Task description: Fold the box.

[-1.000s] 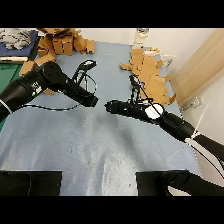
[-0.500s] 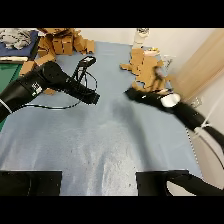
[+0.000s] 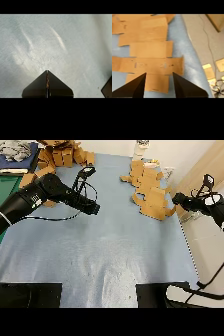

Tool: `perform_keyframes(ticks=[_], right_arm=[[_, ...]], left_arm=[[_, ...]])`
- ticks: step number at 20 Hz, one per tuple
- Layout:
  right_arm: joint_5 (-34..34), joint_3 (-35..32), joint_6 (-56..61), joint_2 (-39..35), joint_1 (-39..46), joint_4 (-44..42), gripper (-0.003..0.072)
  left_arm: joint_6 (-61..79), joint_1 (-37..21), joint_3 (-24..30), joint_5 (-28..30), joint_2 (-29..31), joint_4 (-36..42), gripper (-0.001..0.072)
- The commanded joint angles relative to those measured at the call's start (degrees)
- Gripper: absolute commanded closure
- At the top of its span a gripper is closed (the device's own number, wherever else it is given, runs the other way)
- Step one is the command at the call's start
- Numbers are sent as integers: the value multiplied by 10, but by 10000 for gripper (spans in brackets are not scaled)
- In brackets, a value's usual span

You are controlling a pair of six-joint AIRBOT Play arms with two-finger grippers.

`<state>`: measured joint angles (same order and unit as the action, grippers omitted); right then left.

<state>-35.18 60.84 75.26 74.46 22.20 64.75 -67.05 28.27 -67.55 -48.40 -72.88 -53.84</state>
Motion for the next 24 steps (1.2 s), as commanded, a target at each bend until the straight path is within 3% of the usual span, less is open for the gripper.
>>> perform_keyframes(ticks=[1,11,13,15,16,19,24], right_arm=[[-14,28,-7,61,17,39,153],[-6,64,-7,164,16,83,165],[-9,64,-7,182,17,85,324],[-10,65,-7,186,16,83,590],[-11,65,-8,185,16,73,664],[-42,64,-51,167,15,25,685],[-165,60,-50,113,-17,-38,686]], left_arm=[[0,0,0,2,0,0,697],[0,0,0,3,0,0,697],[0,0,0,3,0,0,697],[0,0,0,5,0,0,697],[0,0,0,5,0,0,697],[-1,0,0,4,0,0,698],[0,-2,0,4,0,-2,697]])
